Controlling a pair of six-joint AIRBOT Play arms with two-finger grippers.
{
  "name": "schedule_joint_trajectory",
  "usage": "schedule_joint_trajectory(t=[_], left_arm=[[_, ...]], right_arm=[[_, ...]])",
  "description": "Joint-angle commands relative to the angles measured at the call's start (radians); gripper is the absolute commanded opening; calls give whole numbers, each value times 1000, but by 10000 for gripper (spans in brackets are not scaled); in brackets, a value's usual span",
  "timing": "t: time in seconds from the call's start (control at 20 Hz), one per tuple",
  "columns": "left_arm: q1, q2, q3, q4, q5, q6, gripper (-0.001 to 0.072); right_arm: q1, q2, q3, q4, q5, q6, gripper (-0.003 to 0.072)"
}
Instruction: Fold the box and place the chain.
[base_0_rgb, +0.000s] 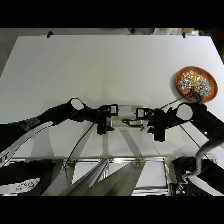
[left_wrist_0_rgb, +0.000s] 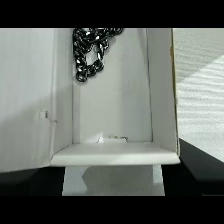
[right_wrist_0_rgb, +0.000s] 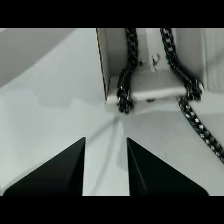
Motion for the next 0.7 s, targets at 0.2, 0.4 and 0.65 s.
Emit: schedule_joint_trajectory(t=[0.2,0.4,0.65], left_arm=[[0,0,0,0,0,0,362],[0,0,0,0,0,0,362],[0,0,0,0,0,0,362]], right_arm=[[-3,-103,-7,66,-145,-76,217],[-3,-103,-7,124,-166,-128,209],[-3,-101,-7,69,-109,-119,20]])
